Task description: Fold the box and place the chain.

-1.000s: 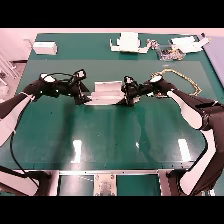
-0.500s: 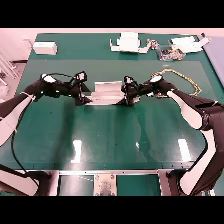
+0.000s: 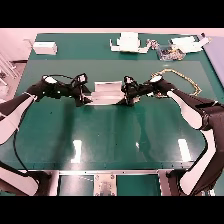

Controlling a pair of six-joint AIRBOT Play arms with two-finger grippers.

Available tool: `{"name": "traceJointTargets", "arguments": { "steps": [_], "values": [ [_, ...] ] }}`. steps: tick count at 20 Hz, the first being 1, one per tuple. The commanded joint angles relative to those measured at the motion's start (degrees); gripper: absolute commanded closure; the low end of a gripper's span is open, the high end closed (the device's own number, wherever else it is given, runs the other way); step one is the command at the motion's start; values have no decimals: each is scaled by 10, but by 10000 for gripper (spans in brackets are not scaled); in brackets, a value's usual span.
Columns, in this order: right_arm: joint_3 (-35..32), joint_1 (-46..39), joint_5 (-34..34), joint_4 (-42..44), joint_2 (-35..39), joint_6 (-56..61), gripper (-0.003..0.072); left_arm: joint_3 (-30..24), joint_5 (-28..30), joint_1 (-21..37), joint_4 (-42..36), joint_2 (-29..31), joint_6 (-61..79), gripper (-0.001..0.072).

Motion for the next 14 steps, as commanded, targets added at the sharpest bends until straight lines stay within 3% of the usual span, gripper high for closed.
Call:
{"name": "traceJointTargets", "arguments": {
  "steps": [1, 4, 14],
  "values": [
    [0, 0, 0, 0, 0, 0, 94, 0, 2, 0, -7, -2, 8, 184],
    [0, 0, 0, 0, 0, 0, 94, 0, 6, 0, -9, -2, 12, 242],
    [0, 0, 0, 0, 0, 0, 94, 0, 26, -19, -8, -3, 23, 244]
  ]
}}
